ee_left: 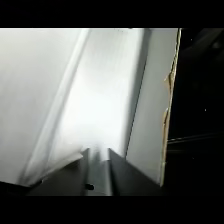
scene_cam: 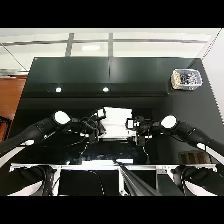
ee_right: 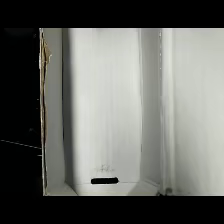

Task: Fold the box and place the chain.

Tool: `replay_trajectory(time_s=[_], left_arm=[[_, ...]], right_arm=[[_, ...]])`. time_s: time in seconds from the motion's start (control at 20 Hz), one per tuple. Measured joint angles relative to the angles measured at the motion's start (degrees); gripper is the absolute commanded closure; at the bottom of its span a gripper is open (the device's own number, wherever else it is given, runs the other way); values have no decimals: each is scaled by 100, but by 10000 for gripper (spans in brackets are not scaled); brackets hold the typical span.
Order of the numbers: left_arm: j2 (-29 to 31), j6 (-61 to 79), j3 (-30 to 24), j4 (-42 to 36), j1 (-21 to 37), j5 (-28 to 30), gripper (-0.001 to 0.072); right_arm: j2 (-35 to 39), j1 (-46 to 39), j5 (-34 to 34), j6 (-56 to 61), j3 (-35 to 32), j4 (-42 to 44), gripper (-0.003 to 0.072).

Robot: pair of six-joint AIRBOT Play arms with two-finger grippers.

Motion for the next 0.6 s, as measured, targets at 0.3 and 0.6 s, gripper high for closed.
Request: replay_trajectory(time_s=[0.3,0.6], left_arm=[[-11,0,2,184,2,-144,461],[61,11,17,280,2,-166,592]], right_arm=[[0,0,4,-9,0,-4,589],[0,0,7,2,0,2,589]])
